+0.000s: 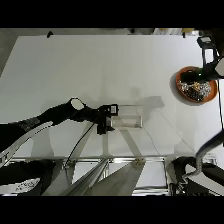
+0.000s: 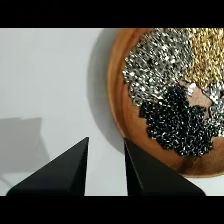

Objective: Fold the box and place the chain.

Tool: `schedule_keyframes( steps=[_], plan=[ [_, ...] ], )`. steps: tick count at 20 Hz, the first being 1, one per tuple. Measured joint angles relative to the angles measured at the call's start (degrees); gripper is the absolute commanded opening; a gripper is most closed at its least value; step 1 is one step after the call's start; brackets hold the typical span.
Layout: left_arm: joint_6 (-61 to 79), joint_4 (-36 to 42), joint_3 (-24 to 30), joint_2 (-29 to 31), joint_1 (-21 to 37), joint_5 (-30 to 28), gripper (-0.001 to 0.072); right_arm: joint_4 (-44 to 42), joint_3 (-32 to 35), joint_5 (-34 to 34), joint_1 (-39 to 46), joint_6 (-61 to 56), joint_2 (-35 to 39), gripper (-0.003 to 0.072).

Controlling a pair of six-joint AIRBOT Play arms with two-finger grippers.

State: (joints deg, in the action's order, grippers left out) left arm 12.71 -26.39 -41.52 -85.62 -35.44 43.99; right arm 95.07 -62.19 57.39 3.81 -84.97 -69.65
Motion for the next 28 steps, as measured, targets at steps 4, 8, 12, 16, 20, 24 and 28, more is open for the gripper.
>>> schedule_keyframes(
  steps=[4,8,12,16,20,24,28],
  plan=[
    [0.0,0.0,0.0,0.0,0.0,0.0,0.0362,-0.5,0.0,-1.2,3.8,2.9,-6.3,0.0305],
    [0.0,0.0,0.0,0.0,0.0,0.0,0.0362,-0.8,0.0,-2.4,6.8,4.0,-10.1,0.0293],
    [0.0,0.0,0.0,0.0,0.0,0.0,0.0362,-1.1,0.0,-4.2,8.9,4.3,-12.5,0.0293],
    [0.0,0.0,0.0,0.0,0.0,0.0,0.0362,-1.2,0.0,-6.1,9.6,4.4,-13.9,0.0293],
    [0.0,0.0,0.0,0.0,0.0,0.0,0.0362,-1.0,0.0,-7.5,9.8,4.3,-14.4,0.0293],
    [0.0,0.0,0.0,0.0,0.0,0.0,0.0362,-0.9,0.0,-8.4,9.9,4.3,-14.7,0.0293],
    [0.0,0.0,0.0,0.0,0.0,0.0,0.0362,-0.8,0.0,-8.7,10.8,3.9,-14.8,0.0293]
  ],
)
